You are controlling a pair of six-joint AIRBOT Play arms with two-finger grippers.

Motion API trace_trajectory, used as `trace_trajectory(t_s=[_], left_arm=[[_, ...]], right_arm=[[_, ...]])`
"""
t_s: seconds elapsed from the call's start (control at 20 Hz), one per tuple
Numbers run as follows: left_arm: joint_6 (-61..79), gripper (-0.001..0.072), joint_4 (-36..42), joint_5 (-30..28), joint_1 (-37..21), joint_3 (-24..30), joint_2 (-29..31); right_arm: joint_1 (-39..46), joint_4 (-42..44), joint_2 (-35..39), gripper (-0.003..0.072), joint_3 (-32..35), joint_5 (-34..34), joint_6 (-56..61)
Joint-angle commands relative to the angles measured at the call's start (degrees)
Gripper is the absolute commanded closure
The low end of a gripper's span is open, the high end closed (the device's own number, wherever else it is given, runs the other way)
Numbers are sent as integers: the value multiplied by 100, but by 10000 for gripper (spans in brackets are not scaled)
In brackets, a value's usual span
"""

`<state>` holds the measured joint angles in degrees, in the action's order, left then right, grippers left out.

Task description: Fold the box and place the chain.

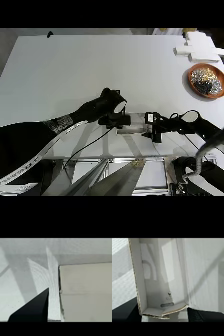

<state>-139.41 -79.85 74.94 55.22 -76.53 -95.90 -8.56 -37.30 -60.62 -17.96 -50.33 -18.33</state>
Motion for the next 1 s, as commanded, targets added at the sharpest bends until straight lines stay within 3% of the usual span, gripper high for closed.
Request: trace_trajectory(t_s=[0.0, 0.1, 0.2, 0.35, 0.45, 0.55, 0.6, 0.7, 0.95], left_arm=[[188, 505, 111, 234, 17, -184, -199], [184, 513, 153, 356, 61, -181, -345], [149, 647, 160, 350, 96, -181, -411], [11, 644, 155, 225, 133, -181, -439], [7, 572, 155, 170, 160, -181, -463], [7, 552, 146, 168, 195, -181, -503], [7, 562, 136, 157, 201, -181, -516], [0, 683, 133, 155, 201, -181, -514], [2, 707, 133, 151, 195, -181, -501]], right_arm=[[0, 2, 4, 286, -2, 2, 2], [0, 2, 4, 286, -2, 0, 4], [0, 4, 4, 286, -2, 2, 4], [0, 4, 4, 286, -2, 0, 4], [0, 2, 2, 286, -2, 0, 2], [0, 2, 4, 286, -2, 0, 4], [0, 4, 4, 286, -2, 2, 4], [0, 4, 4, 286, -2, 0, 4], [0, 4, 4, 286, -2, 2, 4]])
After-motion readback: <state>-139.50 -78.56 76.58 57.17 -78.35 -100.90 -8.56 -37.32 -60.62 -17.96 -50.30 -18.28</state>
